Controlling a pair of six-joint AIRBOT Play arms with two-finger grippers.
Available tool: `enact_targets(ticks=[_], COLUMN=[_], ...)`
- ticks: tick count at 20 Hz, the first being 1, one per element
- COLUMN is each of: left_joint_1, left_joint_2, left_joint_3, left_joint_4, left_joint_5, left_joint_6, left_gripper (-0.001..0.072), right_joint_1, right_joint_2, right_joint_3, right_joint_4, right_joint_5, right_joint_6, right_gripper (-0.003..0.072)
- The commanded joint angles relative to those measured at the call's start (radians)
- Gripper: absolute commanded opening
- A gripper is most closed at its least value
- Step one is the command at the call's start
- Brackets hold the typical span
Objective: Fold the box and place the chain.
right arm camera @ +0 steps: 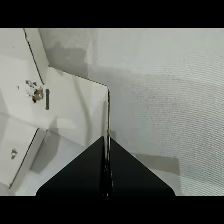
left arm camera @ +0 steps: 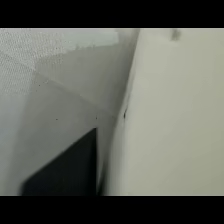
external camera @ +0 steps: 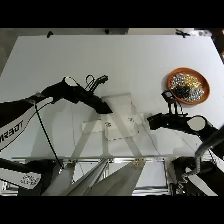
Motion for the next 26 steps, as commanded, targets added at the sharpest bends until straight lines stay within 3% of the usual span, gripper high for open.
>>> enact_targets(ticks=[1,5,7,8,13,15,16,18,22,26], left_joint_1=[-0.011,-0.012,-0.012,-0.012,-0.032,-0.081,-0.115,-0.187,-0.273,-0.273], left_joint_2=[-0.003,0.052,0.113,0.157,0.362,0.401,0.407,0.407,0.393,0.293], left_joint_3=[0.000,0.000,0.000,0.000,0.000,-0.001,-0.003,-0.034,-0.162,-0.174], left_joint_4=[-0.003,-0.002,0.019,0.049,0.196,0.236,0.235,0.236,0.217,0.194], left_joint_5=[-0.038,-0.054,-0.045,-0.035,-0.050,-0.052,-0.040,0.052,0.389,0.417], left_joint_6=[0.047,0.055,0.056,0.055,0.051,0.051,0.053,0.066,0.125,0.208], left_gripper=[0.0003,0.0001,0.0000,0.0000,-0.0001,-0.0002,-0.0002,-0.0001,0.0004,0.0004], right_joint_1=[0.001,0.001,0.000,0.000,0.000,0.000,0.000,0.000,0.000,0.000], right_joint_2=[0.000,0.001,0.002,0.002,0.005,0.027,0.047,0.098,0.158,0.159], right_joint_3=[0.000,0.004,0.039,0.069,0.309,0.387,0.415,0.432,0.432,0.432], right_joint_4=[0.004,0.003,-0.005,-0.023,-0.274,-0.378,-0.428,-0.497,-0.562,-0.561], right_joint_5=[0.001,0.031,0.098,0.135,0.401,0.510,0.555,0.599,0.631,0.594], right_joint_6=[0.000,0.000,0.001,0.005,0.155,0.192,0.198,0.206,0.206,0.206], right_gripper=[0.0011,0.0022,0.0239,0.0309,0.0351,0.0443,0.0444,0.0463,0.0463,0.0461])
